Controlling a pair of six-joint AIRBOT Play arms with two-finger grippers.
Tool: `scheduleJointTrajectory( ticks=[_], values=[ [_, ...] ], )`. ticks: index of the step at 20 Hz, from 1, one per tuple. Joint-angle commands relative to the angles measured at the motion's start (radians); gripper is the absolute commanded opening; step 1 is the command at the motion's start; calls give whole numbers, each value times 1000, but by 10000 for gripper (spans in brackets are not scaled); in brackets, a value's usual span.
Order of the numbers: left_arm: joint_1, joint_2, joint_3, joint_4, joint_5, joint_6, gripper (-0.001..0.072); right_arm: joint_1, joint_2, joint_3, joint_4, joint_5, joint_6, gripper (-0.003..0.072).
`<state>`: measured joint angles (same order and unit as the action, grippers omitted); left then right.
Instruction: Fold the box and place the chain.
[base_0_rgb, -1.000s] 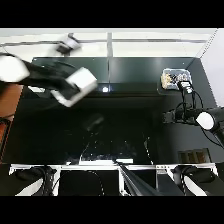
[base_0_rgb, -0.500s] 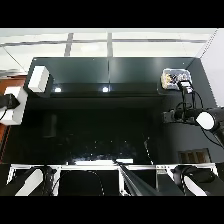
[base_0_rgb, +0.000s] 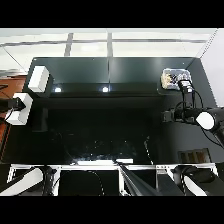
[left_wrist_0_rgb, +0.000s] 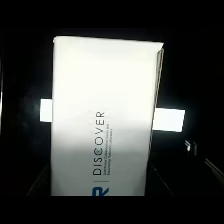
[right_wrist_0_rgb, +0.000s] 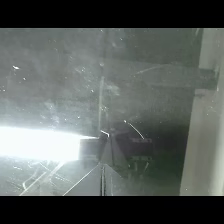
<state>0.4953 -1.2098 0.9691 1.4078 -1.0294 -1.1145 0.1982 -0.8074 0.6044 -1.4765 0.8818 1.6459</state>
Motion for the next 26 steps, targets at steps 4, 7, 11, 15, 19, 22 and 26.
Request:
scheduleJointTrajectory(
  ticks=[4,7,11,15,19,22,26],
  values=[
    [-79,-211,108,-41,39,30,292,-1,1,-1,37,-48,1,12],
    [-91,-269,158,-46,38,9,292,0,1,-1,48,-49,1,12],
    [-89,-293,200,-79,66,7,292,-1,1,-1,48,-49,1,12],
    [-89,-296,202,-89,87,7,292,0,1,-1,48,-49,1,12],
    [-85,-296,202,-88,103,7,292,-1,1,-1,54,-48,1,12],
    [-76,-297,202,-90,114,5,292,0,1,-1,64,-49,1,12],
    [-80,-303,202,-112,147,6,296,0,1,-1,67,-48,1,12]
  ],
)
